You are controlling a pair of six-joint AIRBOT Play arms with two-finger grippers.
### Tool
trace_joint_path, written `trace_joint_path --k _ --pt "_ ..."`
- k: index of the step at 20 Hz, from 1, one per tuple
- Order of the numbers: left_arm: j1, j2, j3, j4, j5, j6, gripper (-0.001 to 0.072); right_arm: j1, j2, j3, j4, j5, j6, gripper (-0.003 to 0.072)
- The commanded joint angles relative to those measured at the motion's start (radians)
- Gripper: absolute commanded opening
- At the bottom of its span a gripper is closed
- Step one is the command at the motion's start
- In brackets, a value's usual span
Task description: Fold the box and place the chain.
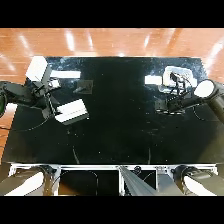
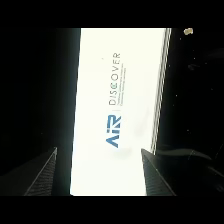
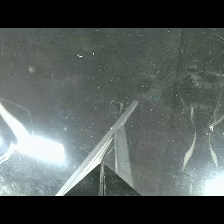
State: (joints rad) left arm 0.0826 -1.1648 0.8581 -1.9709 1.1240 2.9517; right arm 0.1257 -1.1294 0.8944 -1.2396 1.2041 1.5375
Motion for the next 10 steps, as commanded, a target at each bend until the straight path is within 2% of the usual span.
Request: trace_joint_path --k 1,7,10 --pt "0.007 0.001 -0.001 0.001 0.023 0.052 0.0612 -0.001 0.0 0.0 0.0 0.0 0.0 0.0028" --pt "0.004 0.001 -0.009 0.0 0.023 0.052 0.0612 -0.001 0.0 0.0 0.0 0.0 0.0 0.0028" --pt "0.003 0.001 -0.051 0.0 -0.039 0.052 0.0612 -0.001 0.0 0.0 0.0 0.0 0.0 0.0028"
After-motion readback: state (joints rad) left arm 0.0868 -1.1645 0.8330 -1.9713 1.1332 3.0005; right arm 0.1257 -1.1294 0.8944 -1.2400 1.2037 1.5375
